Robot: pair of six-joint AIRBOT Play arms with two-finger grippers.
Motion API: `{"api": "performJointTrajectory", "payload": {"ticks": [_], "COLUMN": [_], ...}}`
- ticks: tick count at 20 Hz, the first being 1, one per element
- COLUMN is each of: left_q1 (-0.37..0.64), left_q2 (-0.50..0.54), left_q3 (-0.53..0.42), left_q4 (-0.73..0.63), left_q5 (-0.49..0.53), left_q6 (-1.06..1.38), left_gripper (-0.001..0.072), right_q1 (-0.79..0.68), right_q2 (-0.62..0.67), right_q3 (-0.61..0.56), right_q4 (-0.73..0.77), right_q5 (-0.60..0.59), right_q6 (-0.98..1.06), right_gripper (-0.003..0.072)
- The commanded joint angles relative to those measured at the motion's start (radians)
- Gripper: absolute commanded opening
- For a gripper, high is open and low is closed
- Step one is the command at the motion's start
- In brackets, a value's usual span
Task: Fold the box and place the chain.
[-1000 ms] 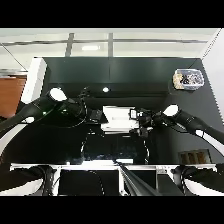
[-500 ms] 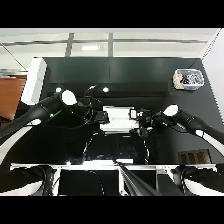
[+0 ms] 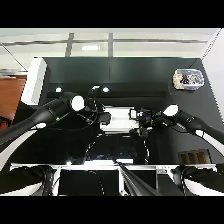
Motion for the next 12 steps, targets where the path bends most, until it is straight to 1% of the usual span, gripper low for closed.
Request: {"api": "performJointTrajectory", "payload": {"ticks": [1, 2, 3, 12], "left_q1": [-0.031, -0.039, -0.040, -0.043], "left_q2": [0.000, 0.000, 0.000, 0.000], "left_q3": [0.008, 0.011, 0.014, 0.044], "left_q4": [0.048, 0.048, 0.047, 0.042], "left_q5": [0.006, 0.009, 0.011, -0.015], "left_q6": [-0.065, -0.066, -0.067, -0.109], "left_gripper": [0.0558, 0.0498, 0.0484, 0.0484], "right_q1": [0.000, 0.000, 0.000, 0.000], "right_q2": [0.000, 0.000, 0.000, 0.000], "right_q3": [0.000, 0.000, 0.000, 0.000], "right_q4": [0.000, 0.000, 0.000, 0.000], "right_q5": [0.000, 0.000, 0.000, 0.000], "right_q6": [0.000, 0.000, 0.000, 0.000], "right_gripper": [0.0395, 0.0395, 0.0396, 0.0396]}}
